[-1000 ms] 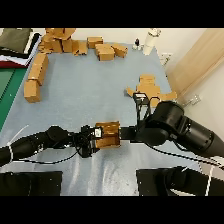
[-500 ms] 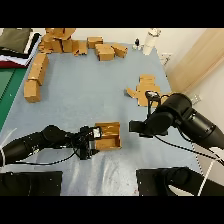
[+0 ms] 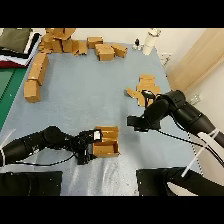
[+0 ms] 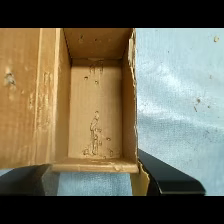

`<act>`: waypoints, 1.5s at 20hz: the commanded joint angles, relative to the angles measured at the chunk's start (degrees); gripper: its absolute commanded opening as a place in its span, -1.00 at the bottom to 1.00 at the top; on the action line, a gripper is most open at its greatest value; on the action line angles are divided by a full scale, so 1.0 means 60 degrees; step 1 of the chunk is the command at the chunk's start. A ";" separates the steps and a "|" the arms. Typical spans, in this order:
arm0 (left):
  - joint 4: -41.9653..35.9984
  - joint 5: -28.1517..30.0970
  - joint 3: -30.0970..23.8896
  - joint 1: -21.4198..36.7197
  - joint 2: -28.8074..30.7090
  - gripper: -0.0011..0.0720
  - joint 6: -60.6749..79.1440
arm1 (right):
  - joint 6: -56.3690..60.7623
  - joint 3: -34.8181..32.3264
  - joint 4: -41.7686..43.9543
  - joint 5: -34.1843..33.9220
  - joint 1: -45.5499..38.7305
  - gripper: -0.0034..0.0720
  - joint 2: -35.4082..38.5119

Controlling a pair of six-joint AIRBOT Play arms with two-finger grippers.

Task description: Fold the box.

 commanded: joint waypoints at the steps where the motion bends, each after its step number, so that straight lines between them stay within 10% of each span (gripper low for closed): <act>1: 0.0280 0.0186 0.0007 0.0000 -0.0138 0.04 -0.0189 | -0.0517 0.0000 0.0535 0.0714 -0.0109 -0.91 -0.0404; 7: 0.0353 0.0433 0.0007 0.0000 -0.0138 0.04 -0.0178 | -0.0907 0.0000 0.0769 0.1333 -0.0146 -0.91 -0.0412; 18: 0.0346 0.1075 0.0011 -0.0018 -0.0138 0.04 -0.0131 | -0.7169 0.0000 0.5475 0.2499 -0.1592 -0.91 -0.1741; 23: 0.0346 0.1075 0.0011 -0.0018 -0.0138 0.04 -0.0142 | -1.1832 0.0007 0.8827 0.1213 -0.1774 -0.91 -0.3628; 30: 0.0342 0.1078 0.0011 -0.0018 -0.0138 0.04 -0.0142 | -1.2754 0.0004 0.8812 -0.0911 -0.1749 -0.91 -0.3450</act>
